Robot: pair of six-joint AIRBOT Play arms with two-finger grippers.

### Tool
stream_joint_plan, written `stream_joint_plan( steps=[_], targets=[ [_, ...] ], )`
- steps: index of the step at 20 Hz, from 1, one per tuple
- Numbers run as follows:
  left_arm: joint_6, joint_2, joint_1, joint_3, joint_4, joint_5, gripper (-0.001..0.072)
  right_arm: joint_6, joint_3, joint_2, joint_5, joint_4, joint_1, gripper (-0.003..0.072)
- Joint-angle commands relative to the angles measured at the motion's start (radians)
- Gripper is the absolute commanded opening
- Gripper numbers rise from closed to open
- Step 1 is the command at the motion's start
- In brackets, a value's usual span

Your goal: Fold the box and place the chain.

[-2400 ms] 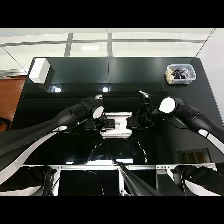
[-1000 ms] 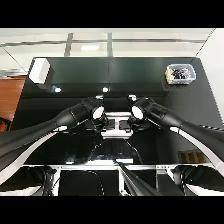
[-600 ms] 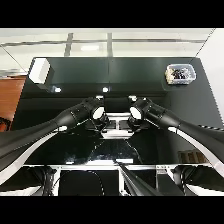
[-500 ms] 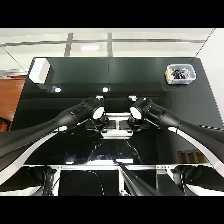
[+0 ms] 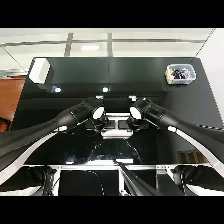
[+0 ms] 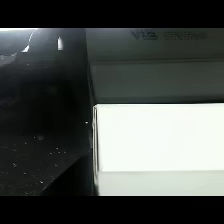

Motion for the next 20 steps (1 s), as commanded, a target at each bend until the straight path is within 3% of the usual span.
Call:
stream_joint_plan(
  steps=[1,4,5,6,7,11,16,18,20],
  targets=[
    [0.002,0.0,0.001,0.0,0.001,-0.001,0.0026,0.009,0.0,-0.003,0.0,-0.002,0.001,0.0007],
    [0.002,0.0,0.001,0.0,0.001,-0.001,0.0026,0.013,0.001,-0.002,-0.001,-0.003,0.001,0.0012],
    [0.002,0.0,0.001,0.0,0.002,-0.001,0.0026,0.013,0.001,0.0,0.0,-0.003,-0.001,0.0122],
    [0.002,0.0,0.001,0.0,0.001,-0.001,0.0026,0.011,0.002,0.003,0.003,-0.005,-0.003,0.0349],
    [0.002,0.0,0.001,0.0,0.001,-0.001,0.0026,0.004,0.007,0.008,0.021,-0.006,-0.003,0.0393],
    [0.002,0.0,0.001,0.0,0.001,-0.001,0.0026,-0.092,0.041,0.085,0.131,-0.012,-0.002,0.0392],
    [0.002,0.0,0.001,0.0,0.002,-0.001,0.0026,-0.12,0.057,0.336,0.238,-0.166,-0.019,0.0391],
    [0.002,0.0,0.001,0.0,0.002,-0.001,0.0026,-0.121,0.056,0.43,0.253,-0.325,-0.055,0.0383],
    [0.002,0.0,0.001,0.0,0.002,-0.001,0.0026,-0.12,0.055,0.465,0.243,-0.592,-0.106,0.0384]
  ],
)
